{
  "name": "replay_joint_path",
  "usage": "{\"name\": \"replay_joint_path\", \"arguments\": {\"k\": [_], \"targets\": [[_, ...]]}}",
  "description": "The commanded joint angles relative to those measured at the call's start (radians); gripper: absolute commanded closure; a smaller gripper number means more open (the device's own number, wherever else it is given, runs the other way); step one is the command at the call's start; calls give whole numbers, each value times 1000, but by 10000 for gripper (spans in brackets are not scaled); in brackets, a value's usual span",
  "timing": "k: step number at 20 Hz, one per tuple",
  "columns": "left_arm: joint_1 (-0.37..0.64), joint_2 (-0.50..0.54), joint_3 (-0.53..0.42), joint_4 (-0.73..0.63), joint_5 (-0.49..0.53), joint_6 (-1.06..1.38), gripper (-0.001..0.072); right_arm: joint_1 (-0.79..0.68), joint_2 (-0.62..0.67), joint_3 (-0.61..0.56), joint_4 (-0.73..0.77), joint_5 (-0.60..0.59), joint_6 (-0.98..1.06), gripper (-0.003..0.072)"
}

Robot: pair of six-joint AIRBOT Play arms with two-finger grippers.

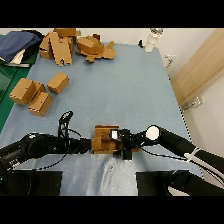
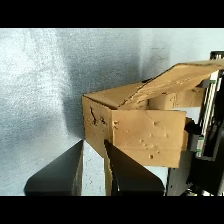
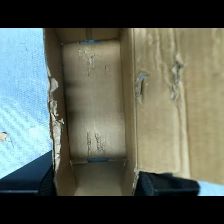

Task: Fold the box.

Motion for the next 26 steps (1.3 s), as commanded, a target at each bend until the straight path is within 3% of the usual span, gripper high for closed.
{"name": "replay_joint_path", "arguments": {"k": [1,17,18,19,20,26], "targets": [[1,-1,1,-7,-3,-8,502,0,0,0,0,0,0,207],[1,13,13,-166,-23,94,504,0,0,0,0,0,0,207],[1,13,13,-180,-21,95,486,0,0,0,0,0,0,207],[1,13,13,-180,-21,95,310,0,0,0,0,0,0,207],[1,10,13,-180,-24,94,237,0,0,0,0,0,0,207],[0,-54,38,-164,-49,-24,241,0,0,0,0,1,0,207]]}}
